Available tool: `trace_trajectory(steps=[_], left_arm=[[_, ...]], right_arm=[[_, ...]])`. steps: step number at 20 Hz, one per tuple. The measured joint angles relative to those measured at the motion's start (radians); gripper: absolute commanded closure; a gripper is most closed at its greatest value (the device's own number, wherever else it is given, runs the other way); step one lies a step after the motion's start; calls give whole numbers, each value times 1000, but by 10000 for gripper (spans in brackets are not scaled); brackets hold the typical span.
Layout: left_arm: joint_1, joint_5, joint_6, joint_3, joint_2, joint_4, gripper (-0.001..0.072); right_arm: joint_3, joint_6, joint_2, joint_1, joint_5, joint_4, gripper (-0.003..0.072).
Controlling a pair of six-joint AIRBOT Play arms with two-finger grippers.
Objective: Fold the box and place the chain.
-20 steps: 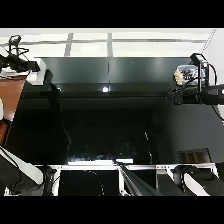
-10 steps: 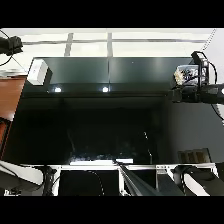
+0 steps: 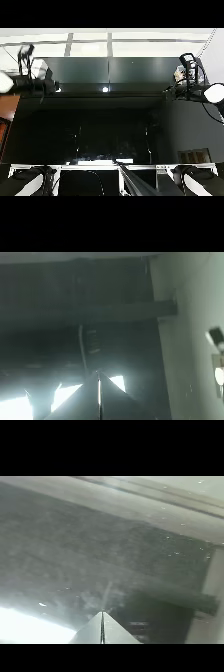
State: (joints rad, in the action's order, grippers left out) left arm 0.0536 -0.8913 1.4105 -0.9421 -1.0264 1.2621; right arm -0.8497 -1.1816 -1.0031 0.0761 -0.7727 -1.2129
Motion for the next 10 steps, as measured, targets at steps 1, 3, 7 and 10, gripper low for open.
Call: trace_trajectory(steps=[1, 3, 7, 10], left_arm=[[10, 30, 3, 57, 43, 10, 685], [25, 57, 7, 132, 104, 11, 685], [37, 79, 11, 190, 142, 8, 685], [40, 86, 11, 204, 146, 5, 684]], right_arm=[[3, 1, -3, 1, 10, -12, 674], [7, 3, -6, 2, 21, -26, 673], [10, 3, -9, 3, 28, -43, 674], [11, 4, -10, 2, 32, -45, 674]])
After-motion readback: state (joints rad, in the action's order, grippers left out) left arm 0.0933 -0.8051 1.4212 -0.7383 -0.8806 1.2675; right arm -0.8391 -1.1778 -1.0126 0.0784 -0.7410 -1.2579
